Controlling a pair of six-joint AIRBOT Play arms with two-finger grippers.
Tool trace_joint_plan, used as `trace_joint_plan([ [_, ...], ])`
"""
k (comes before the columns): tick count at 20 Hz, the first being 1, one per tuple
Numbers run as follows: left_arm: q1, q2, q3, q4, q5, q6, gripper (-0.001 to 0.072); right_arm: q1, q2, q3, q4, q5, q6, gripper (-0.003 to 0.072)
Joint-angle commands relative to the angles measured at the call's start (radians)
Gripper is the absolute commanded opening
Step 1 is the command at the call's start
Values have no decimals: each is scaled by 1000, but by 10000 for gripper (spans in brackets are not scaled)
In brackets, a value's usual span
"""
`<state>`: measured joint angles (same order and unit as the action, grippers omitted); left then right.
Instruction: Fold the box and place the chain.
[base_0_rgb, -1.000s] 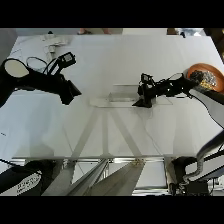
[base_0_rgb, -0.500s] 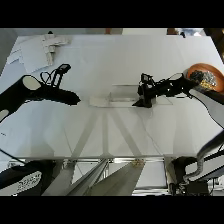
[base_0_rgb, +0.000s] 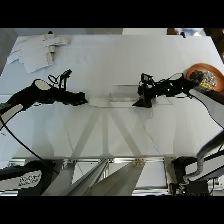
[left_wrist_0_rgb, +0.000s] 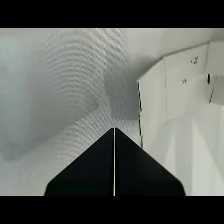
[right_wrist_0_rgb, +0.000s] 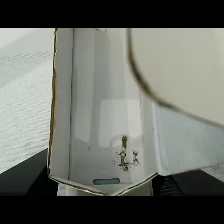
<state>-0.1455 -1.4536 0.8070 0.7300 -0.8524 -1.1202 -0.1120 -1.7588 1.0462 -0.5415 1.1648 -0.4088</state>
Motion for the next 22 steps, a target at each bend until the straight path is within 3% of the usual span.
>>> trace_joint_plan([
  [1,-16,-24,0,-32,34,-5,9,0,0,1,0,0,0,516],
  [8,-44,-68,0,-298,-19,163,9,0,0,1,0,0,0,516],
  [17,-88,-94,0,-386,34,197,9,0,0,1,0,0,0,516],
  [21,-93,-87,5,-512,-1,285,10,0,0,1,0,0,0,516],
  [22,-93,-84,13,-521,-10,301,47,0,0,1,0,0,0,516],
])
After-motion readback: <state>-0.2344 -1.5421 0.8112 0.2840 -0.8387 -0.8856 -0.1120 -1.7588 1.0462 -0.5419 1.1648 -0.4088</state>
